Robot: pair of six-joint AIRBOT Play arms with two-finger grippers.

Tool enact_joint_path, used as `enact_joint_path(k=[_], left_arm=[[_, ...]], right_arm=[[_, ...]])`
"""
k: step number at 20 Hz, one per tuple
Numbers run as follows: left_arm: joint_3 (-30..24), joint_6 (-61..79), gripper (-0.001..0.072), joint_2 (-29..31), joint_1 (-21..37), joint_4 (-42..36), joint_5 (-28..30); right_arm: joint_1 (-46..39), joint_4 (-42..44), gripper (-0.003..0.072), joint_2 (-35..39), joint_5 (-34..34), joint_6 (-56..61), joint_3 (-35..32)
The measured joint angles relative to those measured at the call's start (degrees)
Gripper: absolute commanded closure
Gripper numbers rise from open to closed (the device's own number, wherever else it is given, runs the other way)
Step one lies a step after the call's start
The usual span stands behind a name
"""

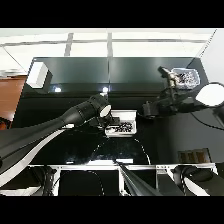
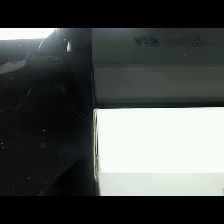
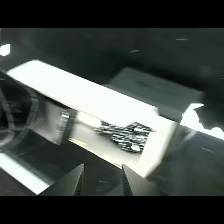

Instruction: Fold the box and place the chain.

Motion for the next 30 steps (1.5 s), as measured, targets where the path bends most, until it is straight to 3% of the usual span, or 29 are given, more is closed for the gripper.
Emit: enact_joint_path(k=[3, 4, 5, 6, 9, 15, 18, 21, 23, 26, 27, 28, 30], left_arm=[[0.0, 0.6, 0.0678, 0.0, 0.0, 0.0, 0.3], [0.0, 0.8, 0.0548, 0.0, 0.0, 0.0, 0.4], [0.2, 0.8, 0.034, 0.0, 0.0, 0.0, 0.3], [0.6, 0.8, 0.0202, 0.0, -0.1, 0.0, 0.1], [2.8, 1.6, 0.02, 0.6, -0.9, 1.6, -1.6], [4.2, 4.7, 0.0202, 9.8, -5.1, 17.2, -11.4], [-0.8, 5.4, 0.0202, 17.6, -3.8, 24.0, -14.9], [-10.8, 4.6, 0.021, 26.2, 3.8, 24.5, -14.5], [-19.7, 6.9, 0.021, 32.0, 12.4, 17.7, -8.2], [-30.8, 25.0, 0.0205, 36.4, 25.5, -4.8, 3.2], [-33.5, 34.8, 0.0154, 37.0, 29.4, -13.9, 5.5], [-35.5, 44.6, -0.0005, 37.1, 32.3, -21.7, 6.4], [-38.4, 67.2, -0.0005, 36.7, 36.3, -35.2, 7.2]], right_arm=[[-2.8, -3.1, 0.0394, 2.9, 1.8, 0.0, 0.0], [-3.3, -3.7, 0.0395, 3.4, 2.3, -0.1, 0.0], [-3.7, -4.1, 0.0394, 3.8, 2.6, -0.1, 0.0], [-3.9, -4.5, 0.0394, 4.1, 3.0, -0.5, 0.0], [-4.3, -5.2, 0.0395, 4.5, 3.6, -1.3, -0.1], [-4.6, -6.5, 0.0394, 4.8, 3.9, -2.1, -0.1], [-4.6, -7.4, 0.0394, 4.8, 3.8, -2.2, -0.1], [-4.6, -7.8, 0.0394, 4.8, 3.7, -2.2, -0.1], [-4.6, -7.9, 0.0394, 4.8, 3.6, -2.2, -0.1], [-4.6, -8.0, 0.0394, 4.8, 2.9, -2.2, -0.1], [-4.6, -8.0, 0.0394, 4.8, 2.5, -2.2, -0.1], [-4.6, -8.0, 0.0394, 4.8, 2.2, -2.2, -0.1], [-4.6, -8.0, 0.0394, 4.8, 1.9, -2.2, 0.0]])
